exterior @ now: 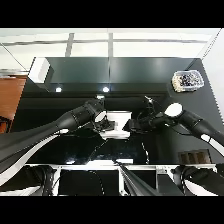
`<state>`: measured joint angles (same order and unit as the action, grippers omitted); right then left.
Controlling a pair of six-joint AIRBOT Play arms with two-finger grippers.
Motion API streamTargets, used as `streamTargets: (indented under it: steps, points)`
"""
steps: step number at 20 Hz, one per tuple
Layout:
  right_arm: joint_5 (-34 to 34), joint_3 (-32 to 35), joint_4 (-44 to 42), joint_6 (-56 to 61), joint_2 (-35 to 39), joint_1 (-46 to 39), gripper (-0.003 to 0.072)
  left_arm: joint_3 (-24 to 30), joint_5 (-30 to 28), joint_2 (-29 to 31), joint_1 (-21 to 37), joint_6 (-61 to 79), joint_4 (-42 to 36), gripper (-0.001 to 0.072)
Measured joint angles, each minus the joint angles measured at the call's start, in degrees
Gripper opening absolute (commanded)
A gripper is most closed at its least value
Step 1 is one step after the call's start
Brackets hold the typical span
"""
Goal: Fold the box and place the chain.
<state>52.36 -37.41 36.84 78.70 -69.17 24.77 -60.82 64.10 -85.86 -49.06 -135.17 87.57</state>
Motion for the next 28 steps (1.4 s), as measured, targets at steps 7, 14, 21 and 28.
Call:
streamTargets:
  steps: [7,14,21,28]
  points:
    - [-2.2,-6.7,25.6,29.5,-0.6,10.3,0.0468,0.0,-0.2,0.0,0.0,-0.2,0.0,0.0029]
    - [7.2,-16.4,40.5,46.0,-5.9,17.0,0.0309,0.0,-0.4,0.0,0.0,-0.2,0.0,0.0029]
    - [10.2,-18.5,43.7,51.0,-9.4,18.6,0.0309,0.0,-0.4,0.0,0.0,-0.2,0.0,0.0029]
    - [10.4,-18.7,44.2,51.9,-11.7,19.6,0.0121,0.0,-0.3,0.0,0.0,-0.2,0.0,0.0029]
